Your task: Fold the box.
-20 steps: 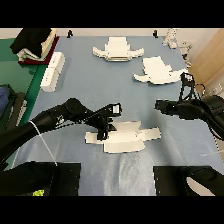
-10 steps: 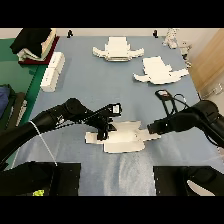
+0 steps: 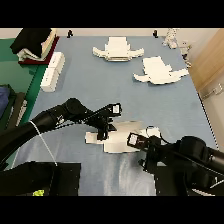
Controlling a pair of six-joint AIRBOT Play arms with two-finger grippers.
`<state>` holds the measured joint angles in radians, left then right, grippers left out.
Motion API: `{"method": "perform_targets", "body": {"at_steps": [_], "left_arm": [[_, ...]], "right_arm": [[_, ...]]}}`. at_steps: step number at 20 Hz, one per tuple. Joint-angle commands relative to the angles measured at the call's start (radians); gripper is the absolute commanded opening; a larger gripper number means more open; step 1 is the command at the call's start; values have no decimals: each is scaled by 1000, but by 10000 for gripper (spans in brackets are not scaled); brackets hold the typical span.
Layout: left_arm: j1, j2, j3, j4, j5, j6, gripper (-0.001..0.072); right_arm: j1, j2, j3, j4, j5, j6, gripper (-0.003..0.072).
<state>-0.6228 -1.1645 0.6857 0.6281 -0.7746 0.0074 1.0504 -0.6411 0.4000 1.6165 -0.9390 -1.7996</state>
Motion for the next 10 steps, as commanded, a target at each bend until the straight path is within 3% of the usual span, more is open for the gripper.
{"method": "perform_targets", "body": {"at_steps": [1, 6, 10], "left_arm": [[0, 0, 0, 0, 0, 0, 16], [0, 0, 0, 0, 0, 0, 15], [0, 0, 0, 0, 0, 0, 16]], "right_arm": [[65, -54, -40, -113, 172, -76, 600], [65, -139, -33, -391, 269, 149, 587], [66, -110, 26, -464, 212, 429, 586]]}}
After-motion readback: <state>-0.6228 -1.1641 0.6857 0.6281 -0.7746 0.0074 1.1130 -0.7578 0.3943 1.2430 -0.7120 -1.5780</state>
